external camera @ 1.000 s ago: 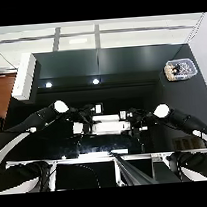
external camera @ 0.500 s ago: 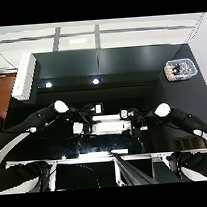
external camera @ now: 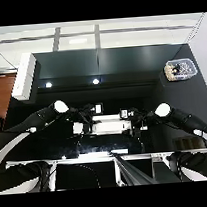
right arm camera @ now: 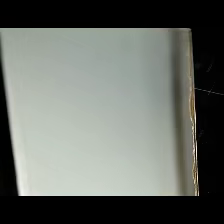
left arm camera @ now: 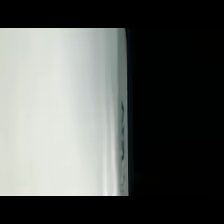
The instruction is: Fold the box and place the chain.
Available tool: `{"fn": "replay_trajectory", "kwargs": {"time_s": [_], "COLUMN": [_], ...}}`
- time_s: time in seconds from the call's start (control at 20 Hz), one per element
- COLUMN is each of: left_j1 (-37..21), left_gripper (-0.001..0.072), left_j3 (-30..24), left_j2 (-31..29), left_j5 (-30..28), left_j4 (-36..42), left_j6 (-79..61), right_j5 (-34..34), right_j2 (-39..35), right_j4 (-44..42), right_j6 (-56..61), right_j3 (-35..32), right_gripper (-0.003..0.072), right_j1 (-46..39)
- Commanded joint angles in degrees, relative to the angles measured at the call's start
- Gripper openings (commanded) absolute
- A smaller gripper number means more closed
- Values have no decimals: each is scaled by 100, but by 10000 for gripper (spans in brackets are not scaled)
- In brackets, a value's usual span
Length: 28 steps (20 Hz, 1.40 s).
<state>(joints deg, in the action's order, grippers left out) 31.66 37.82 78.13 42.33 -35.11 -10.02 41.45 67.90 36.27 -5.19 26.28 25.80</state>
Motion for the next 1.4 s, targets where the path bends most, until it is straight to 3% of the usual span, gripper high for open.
{"fn": "replay_trajectory", "kwargs": {"time_s": [0.0, 0.05, 0.1, 0.4, 0.45, 0.5, 0.55, 0.65, 0.85, 0.9, 1.0, 1.2, 1.35], "left_j1": [4, 4, 4, -13, -37, -72, -133, -317, -789, -901, -1106, -1062, -616], "left_gripper": [24, 24, 24, 29, 127, 377, 546, 585, 572, 471, 44, 22, 23], "left_j3": [4, 4, 4, 35, 63, 76, 76, 76, 76, 76, 74, 26, -131], "left_j2": [0, 0, 0, -24, -76, -192, -343, -713, -1620, -1818, -2157, -2284, -2083], "left_j5": [-9, -9, -9, 164, 184, 170, 155, 223, 737, 992, 1628, 2730, 2643], "left_j4": [0, 0, 0, -61, -125, -223, -240, -275, -680, -754, -890, -800, -485], "left_j6": [-2, -2, -2, 407, 568, 695, 855, 1174, 2430, 2900, 3670, 4271, 4784], "right_j5": [17, 39, 42, -39, -63, -81, -81, -81, -81, -81, -81, -81, -79], "right_j2": [0, 0, 0, 0, 0, 0, 0, 0, 0, 0, 0, 0, 0], "right_j4": [-4, -2, -2, -26, -26, -26, -26, -26, -26, -26, -26, -26, -26], "right_j6": [7, 4, 4, 52, 76, 92, 92, 92, 92, 92, 92, 92, 92], "right_j3": [-4, -4, -4, -4, -4, -4, -4, -4, -4, -4, -4, -4, -4], "right_gripper": [315, 159, 128, 129, 129, 129, 129, 129, 130, 129, 129, 129, 129], "right_j1": [2, 2, 2, 2, 2, 2, 2, 2, 2, 2, 2, 2, 2]}}
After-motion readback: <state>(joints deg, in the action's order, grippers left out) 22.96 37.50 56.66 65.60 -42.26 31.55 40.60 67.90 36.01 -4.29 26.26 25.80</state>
